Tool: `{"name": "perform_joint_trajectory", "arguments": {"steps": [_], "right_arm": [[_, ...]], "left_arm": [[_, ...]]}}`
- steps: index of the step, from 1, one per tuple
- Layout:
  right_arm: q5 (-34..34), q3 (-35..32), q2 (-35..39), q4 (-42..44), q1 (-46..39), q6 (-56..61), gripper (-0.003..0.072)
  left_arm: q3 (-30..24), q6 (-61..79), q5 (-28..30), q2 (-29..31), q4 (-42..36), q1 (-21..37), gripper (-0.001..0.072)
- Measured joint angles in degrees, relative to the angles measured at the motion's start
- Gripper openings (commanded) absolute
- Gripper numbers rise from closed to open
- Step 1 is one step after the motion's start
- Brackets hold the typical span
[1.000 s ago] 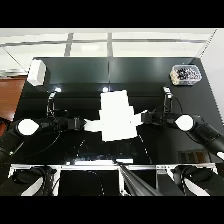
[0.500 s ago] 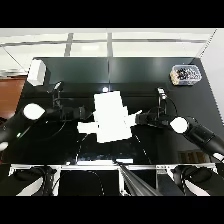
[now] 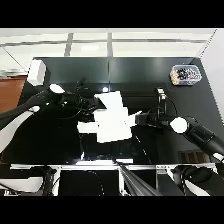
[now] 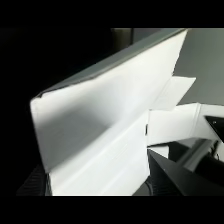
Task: Fold the box and place the chain.
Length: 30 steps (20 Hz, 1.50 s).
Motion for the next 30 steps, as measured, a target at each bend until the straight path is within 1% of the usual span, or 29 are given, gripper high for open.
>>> {"name": "perform_joint_trajectory", "arguments": {"steps": [2, 3, 4, 6, 7, 8, 11, 13, 15, 16, 17, 21, 23, 24, 26, 27, 28, 29, 30], "right_arm": [[0.0, 0.0, 0.0, 0.0, 0.0, 0.0, 0.0011], [0.0, 0.0, 0.0, 0.0, 0.0, 0.0, 0.0012], [0.0, 0.0, 0.0, 0.0, 0.0, 0.0, 0.0011], [0.1, 0.0, 0.0, 0.0, 0.0, 0.0, 0.0011], [0.1, 0.0, 0.0, 0.0, 0.0, 0.0, 0.0011], [0.1, 0.0, 0.0, 0.0, 0.0, 0.0, 0.0011], [0.1, 0.0, 0.0, 0.0, 0.0, 0.0, 0.0011], [0.1, 0.0, 0.0, 0.0, 0.0, 0.0, 0.0011], [0.1, 0.0, 0.0, 0.0, 0.0, 0.0, 0.0011], [0.1, 0.0, 0.0, 0.0, 0.0, 0.0, 0.0011], [0.0, 0.0, 0.0, 0.0, 0.0, 0.0, 0.0011], [0.1, 0.0, 0.0, 0.0, 0.0, 0.0, 0.0011], [0.1, 0.0, 0.0, 0.0, 0.0, 0.0, 0.0011], [0.1, 0.0, 0.0, 0.0, 0.0, 0.0, 0.0011], [0.1, 0.0, 0.0, 0.0, 0.0, 0.0, 0.0012], [0.1, 0.0, 0.0, -0.1, 0.0, 0.0, 0.0063], [0.2, 0.0, 0.0, -0.1, 0.0, 0.0, 0.0365], [0.7, 0.0, 0.0, -0.5, -0.2, 0.0, 0.064], [1.4, 0.2, 0.1, -1.0, -0.4, 0.0, 0.0642]], "left_arm": [[2.6, 3.2, -4.6, -3.0, -1.4, 0.2, 0.0677], [3.7, 5.2, -7.1, -4.2, -1.8, 0.2, 0.0574], [4.8, 7.3, -9.7, -5.4, -2.0, 0.2, 0.0508], [6.8, 11.5, -14.9, -7.4, -2.3, 0.2, 0.0424], [7.7, 13.7, -17.1, -8.2, -2.2, 0.2, 0.037], [8.5, 15.5, -18.6, -8.7, -1.9, 0.2, 0.0347], [11.1, 19.3, -21.1, -9.8, 1.2, -0.2, 0.0327], [12.9, 20.4, -22.0, -10.1, 4.2, -0.5, 0.0224], [14.2, 21.2, -22.4, -10.3, 6.5, -0.7, 0.0215], [14.6, 21.4, -22.4, -10.4, 7.4, -0.8, 0.0203], [14.9, 21.7, -22.5, -10.5, 8.2, -0.9, 0.0167], [15.5, 22.4, -23.1, -10.7, 11.6, -1.5, 0.0155], [15.6, 22.9, -23.2, -11.0, 12.6, -1.7, 0.0055], [15.7, 23.5, -23.3, -11.1, 12.5, -1.8, 0.0033], [15.7, 24.8, -23.5, -11.5, 11.8, -1.9, 0.0024], [15.7, 25.4, -23.6, -11.5, 11.5, -1.9, 0.0023], [15.8, 25.7, -23.5, -11.7, 11.2, -1.9, 0.0022], [15.8, 26.0, -23.4, -11.6, 11.1, -1.9, 0.0022], [15.8, 26.3, -23.4, -11.6, 10.9, -1.9, 0.0021]]}}
